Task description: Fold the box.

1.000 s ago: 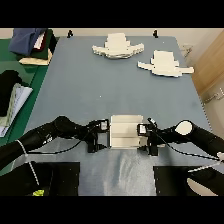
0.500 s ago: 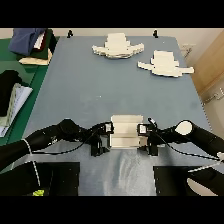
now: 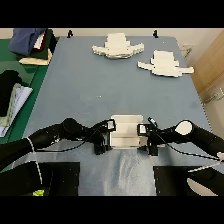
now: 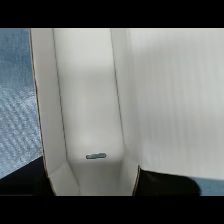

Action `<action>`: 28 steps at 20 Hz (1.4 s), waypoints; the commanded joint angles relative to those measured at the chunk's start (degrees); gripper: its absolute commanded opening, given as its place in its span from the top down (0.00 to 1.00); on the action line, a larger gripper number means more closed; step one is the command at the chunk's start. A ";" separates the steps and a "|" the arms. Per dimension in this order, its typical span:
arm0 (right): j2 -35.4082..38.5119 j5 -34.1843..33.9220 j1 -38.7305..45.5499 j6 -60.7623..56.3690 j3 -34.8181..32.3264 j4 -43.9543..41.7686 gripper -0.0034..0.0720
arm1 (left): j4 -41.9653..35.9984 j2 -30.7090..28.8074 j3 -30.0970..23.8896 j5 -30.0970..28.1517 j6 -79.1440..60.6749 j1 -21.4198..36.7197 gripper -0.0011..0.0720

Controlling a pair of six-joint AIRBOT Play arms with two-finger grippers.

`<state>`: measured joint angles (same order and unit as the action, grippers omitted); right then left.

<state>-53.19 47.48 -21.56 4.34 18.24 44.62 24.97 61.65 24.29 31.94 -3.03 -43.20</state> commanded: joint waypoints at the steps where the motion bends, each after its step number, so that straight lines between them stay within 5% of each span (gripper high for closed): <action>1: 0.04 0.02 0.02 0.02 0.02 0.00 0.27 | -0.55 1.09 0.96 -0.07 -0.59 -0.04 0.02; 16: 0.04 0.02 0.04 0.02 0.02 0.00 0.27 | -0.13 4.02 1.11 -2.01 -4.00 -3.61 0.03; 17: 0.04 0.02 0.02 0.02 0.02 0.00 0.27 | -0.13 4.02 1.11 -2.01 -3.98 -3.61 0.05; 18: 0.04 0.02 0.02 0.02 0.02 0.00 0.26 | -0.13 4.02 1.11 -2.01 -4.00 -3.61 0.22; 19: 0.04 0.02 0.04 0.02 0.02 0.00 0.26 | -0.13 4.02 1.11 -2.01 -4.00 -3.61 0.27; 28: 0.04 0.02 0.04 0.02 0.02 0.00 0.27 | -0.13 4.02 1.11 -1.92 -3.98 -3.61 0.27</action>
<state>-53.19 47.51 -21.56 4.38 18.26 44.66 24.82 65.65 25.41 29.91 -7.03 -46.78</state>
